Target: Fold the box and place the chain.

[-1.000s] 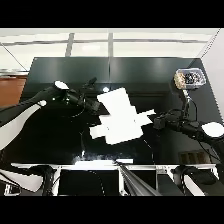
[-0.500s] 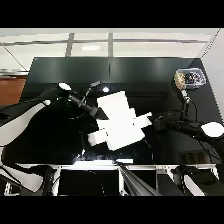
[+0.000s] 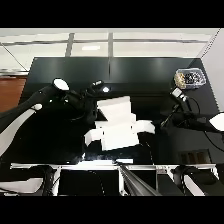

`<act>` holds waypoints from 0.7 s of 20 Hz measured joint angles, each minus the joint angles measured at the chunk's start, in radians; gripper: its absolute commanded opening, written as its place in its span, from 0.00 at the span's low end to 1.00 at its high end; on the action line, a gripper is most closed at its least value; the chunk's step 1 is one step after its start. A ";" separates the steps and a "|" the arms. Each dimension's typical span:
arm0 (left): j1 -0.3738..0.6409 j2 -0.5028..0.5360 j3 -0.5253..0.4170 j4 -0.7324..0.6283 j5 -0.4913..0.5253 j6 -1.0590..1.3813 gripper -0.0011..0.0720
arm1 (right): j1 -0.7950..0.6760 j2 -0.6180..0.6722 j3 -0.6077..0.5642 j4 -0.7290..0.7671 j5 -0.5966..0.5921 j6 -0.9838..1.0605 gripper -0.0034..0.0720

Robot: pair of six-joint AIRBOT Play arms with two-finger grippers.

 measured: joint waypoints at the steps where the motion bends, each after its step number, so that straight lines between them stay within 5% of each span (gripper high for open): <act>1: -0.024 0.028 -0.016 0.013 0.027 0.064 0.06 | 0.015 -0.001 0.002 -0.009 0.009 -0.029 0.92; 8: -0.116 0.055 -0.088 0.055 0.339 0.253 0.06 | 0.168 -0.061 -0.016 -0.031 -0.071 -0.235 0.92; 14: -0.124 0.022 -0.097 0.066 0.389 0.284 0.06 | 0.267 -0.134 -0.070 -0.033 -0.111 -0.307 0.92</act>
